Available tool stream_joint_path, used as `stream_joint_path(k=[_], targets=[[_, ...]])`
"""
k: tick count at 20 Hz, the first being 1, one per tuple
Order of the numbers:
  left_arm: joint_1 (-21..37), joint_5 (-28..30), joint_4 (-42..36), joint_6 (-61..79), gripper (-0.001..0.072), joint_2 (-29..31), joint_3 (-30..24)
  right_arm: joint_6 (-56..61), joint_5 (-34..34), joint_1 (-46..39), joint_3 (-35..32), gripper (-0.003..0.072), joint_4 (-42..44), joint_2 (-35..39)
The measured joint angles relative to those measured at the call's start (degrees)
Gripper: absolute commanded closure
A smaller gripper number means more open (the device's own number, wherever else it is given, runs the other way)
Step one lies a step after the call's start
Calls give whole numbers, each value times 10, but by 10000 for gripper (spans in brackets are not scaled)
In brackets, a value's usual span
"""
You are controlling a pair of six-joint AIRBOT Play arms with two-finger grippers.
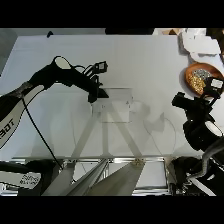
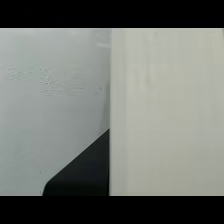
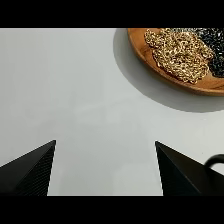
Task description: Fold the box and place the chain.
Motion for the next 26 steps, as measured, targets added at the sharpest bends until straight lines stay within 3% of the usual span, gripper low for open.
stream_joint_path(k=[9, 16, 26], targets=[[-3, 31, 0, 20, 709, -52, 0, -19, -4, 0, 0, 20, 20, 0], [-3, 59, -7, 24, 710, -58, 0, -20, -5, 0, 0, 20, 22, 0], [-4, 54, -14, 63, 708, -65, 0, -20, -5, 0, 0, 20, 24, 0]])
